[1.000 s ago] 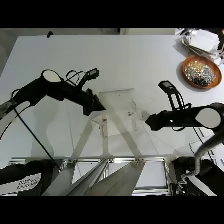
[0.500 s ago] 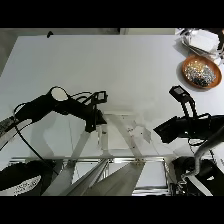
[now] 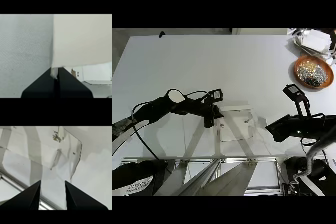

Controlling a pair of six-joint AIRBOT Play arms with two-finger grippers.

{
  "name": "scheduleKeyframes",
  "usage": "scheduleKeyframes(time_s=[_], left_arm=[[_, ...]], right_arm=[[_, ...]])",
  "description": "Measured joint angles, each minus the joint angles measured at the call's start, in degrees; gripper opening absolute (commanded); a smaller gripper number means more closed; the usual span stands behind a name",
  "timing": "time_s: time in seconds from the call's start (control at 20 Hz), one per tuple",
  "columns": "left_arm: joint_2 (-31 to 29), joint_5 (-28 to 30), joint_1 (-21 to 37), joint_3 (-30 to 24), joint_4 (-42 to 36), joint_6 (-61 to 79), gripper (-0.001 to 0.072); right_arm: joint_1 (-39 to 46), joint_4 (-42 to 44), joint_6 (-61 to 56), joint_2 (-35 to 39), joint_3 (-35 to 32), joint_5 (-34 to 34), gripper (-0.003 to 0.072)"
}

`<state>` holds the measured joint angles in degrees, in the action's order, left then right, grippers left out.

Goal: Fold the box and place the chain.

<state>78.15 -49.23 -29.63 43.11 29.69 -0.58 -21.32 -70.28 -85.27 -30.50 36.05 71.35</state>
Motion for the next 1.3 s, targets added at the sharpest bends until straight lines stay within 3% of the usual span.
scheduleKeyframes(time_s=[0.75, 1.3], left_arm=[[4.2, -1.4, -0.1, 0.0, -4.6, 16.7, 0.0004], [6.9, -2.0, -0.1, 0.0, -6.1, 19.9, 0.0005]], right_arm=[[0.0, 0.0, 0.0, 0.0, 0.0, -2.1, 0.0339], [0.0, 0.0, 0.0, 0.0, 0.0, -3.2, 0.0340]])
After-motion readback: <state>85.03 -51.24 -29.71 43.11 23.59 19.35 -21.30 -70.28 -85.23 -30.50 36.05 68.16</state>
